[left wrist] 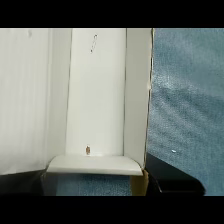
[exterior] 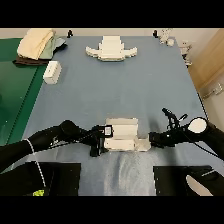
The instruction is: Fold the box.
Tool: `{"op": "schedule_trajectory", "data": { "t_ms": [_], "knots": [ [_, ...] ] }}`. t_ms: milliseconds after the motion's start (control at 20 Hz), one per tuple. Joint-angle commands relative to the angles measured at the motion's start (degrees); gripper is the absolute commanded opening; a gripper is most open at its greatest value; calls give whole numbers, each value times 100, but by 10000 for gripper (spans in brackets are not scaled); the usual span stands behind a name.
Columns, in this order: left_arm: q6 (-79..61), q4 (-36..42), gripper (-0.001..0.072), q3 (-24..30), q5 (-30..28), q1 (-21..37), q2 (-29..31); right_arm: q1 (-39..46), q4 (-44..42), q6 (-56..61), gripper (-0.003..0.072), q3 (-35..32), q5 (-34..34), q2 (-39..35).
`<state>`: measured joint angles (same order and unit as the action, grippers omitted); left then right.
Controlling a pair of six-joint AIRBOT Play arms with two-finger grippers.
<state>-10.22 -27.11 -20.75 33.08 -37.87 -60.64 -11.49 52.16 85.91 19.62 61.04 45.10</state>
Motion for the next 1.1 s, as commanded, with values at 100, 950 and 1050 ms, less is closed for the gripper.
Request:
{"op": "schedule_trajectory", "data": {
  "t_ms": [100,950,1050],
  "knots": [
    [-2,-2,411,2,-2,2,0,-7,-592,-184,23,223,245,-264],
    [-2,-2,411,2,-2,2,0,-2096,916,1510,506,1045,-636,590],
    [-2,-2,411,2,-2,2,0,-2568,1779,2479,506,1478,-503,839]
  ]
}}
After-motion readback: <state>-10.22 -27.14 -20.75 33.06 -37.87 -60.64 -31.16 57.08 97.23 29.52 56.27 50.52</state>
